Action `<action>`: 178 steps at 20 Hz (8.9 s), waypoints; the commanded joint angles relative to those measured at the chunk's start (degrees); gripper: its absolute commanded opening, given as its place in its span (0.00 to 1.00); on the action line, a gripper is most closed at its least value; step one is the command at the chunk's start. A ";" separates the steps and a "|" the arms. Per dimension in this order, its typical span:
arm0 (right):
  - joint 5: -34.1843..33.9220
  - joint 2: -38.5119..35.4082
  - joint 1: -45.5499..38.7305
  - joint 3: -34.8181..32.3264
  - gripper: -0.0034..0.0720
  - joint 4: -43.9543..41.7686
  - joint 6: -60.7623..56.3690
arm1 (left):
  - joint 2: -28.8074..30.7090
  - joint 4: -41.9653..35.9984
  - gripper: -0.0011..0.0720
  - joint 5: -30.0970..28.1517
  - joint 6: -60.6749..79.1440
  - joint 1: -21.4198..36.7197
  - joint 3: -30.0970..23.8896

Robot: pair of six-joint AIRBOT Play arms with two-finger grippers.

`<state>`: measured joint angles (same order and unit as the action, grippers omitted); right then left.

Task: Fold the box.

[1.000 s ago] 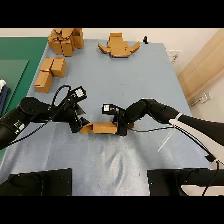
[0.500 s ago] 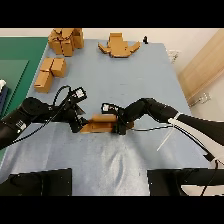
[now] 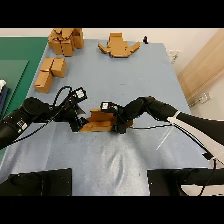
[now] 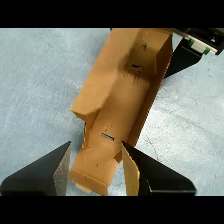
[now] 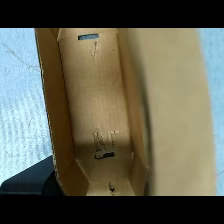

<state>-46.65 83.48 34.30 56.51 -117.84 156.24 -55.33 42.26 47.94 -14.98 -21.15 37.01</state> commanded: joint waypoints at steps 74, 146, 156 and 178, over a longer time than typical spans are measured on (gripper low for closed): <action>-3.32 1.68 -0.02 0.07 0.72 2.10 -0.24 | -11.54 20.72 0.69 9.03 2.54 -7.37 9.86; -3.17 1.68 -0.02 0.07 0.72 1.97 -0.22 | -17.38 -24.28 0.06 14.38 -16.55 15.85 -5.38; -3.17 1.68 -0.02 0.07 0.72 2.03 -0.22 | -17.40 -34.84 0.39 13.09 -8.13 15.78 -5.25; -2.32 1.68 -0.02 0.07 0.72 2.03 -0.20 | -17.44 11.85 0.69 10.45 -64.63 -4.74 12.96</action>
<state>-49.71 85.14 34.28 56.51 -115.87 155.92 -72.82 44.38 59.57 -66.35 -23.03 47.46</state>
